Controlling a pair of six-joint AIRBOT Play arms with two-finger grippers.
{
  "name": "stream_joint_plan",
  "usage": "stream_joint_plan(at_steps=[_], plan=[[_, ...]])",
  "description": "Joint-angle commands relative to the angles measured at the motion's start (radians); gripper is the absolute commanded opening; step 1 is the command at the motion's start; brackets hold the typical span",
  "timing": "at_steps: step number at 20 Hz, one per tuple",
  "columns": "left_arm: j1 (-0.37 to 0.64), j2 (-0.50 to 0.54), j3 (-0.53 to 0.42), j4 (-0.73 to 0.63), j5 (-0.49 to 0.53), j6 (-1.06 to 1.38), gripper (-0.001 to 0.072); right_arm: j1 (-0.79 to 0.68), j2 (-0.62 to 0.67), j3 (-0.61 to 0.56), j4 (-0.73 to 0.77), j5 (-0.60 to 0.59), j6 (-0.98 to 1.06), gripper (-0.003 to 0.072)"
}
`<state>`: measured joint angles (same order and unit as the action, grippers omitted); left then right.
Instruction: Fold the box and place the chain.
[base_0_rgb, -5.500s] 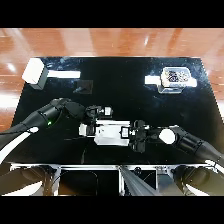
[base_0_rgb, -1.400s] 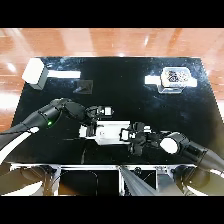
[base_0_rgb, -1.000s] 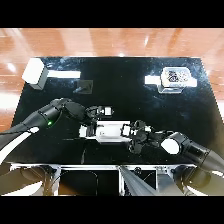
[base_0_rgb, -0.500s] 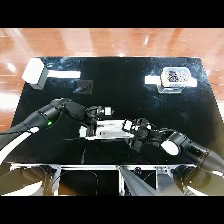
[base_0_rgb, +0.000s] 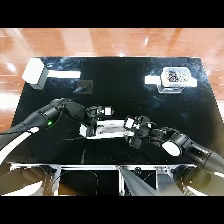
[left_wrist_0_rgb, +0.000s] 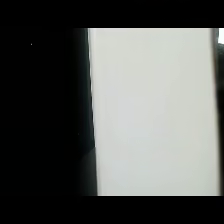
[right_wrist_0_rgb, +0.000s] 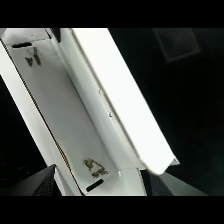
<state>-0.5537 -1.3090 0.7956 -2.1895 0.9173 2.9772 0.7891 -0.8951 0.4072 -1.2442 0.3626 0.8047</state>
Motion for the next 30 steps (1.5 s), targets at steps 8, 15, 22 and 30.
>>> stream_joint_plan(at_steps=[8, 15, 22, 30], plan=[[0.001, 0.001, 0.001, 0.0, 0.0, -0.001, 0.0022, 0.0, 0.025, 0.001, -0.051, 0.013, 0.003, 0.072], [0.001, 0.001, 0.001, 0.0, 0.0, -0.001, 0.0022, -0.034, 0.024, 0.0, -0.05, -0.033, -0.003, 0.072], [0.001, 0.001, 0.001, 0.0, 0.0, -0.001, 0.0022, -0.078, -0.008, 0.001, 0.047, 0.004, -0.155, 0.072], [0.001, 0.001, 0.001, 0.0, 0.0, -0.001, 0.0022, -0.08, -0.055, 0.003, 0.376, 0.066, -0.61, 0.072]])
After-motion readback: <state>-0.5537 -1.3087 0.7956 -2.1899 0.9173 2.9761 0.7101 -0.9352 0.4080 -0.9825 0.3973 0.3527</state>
